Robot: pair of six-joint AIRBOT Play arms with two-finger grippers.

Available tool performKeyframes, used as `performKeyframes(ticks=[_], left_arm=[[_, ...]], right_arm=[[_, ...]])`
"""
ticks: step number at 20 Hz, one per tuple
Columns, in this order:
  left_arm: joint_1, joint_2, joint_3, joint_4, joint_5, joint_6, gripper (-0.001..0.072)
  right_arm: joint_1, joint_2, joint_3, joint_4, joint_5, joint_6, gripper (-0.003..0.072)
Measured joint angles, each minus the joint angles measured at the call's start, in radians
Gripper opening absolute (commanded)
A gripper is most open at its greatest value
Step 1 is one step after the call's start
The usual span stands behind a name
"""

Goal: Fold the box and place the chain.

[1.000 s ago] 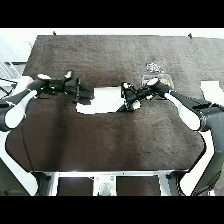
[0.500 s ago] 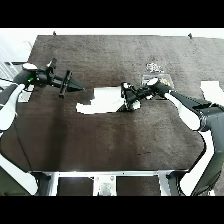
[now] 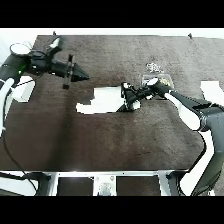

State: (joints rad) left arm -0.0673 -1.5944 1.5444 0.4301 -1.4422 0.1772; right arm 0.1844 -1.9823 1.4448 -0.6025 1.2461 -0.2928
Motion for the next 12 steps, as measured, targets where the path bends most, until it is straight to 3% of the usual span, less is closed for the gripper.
performKeyframes(ticks=[5,12], left_arm=[[-0.140,0.131,-0.167,0.053,0.295,-0.162,0.0013],[-0.233,0.187,-0.413,0.066,0.502,-0.236,0.0014]], right_arm=[[0.000,0.000,0.000,0.000,0.000,0.000,0.0463],[0.000,0.000,0.000,0.000,0.000,0.000,0.0463]])
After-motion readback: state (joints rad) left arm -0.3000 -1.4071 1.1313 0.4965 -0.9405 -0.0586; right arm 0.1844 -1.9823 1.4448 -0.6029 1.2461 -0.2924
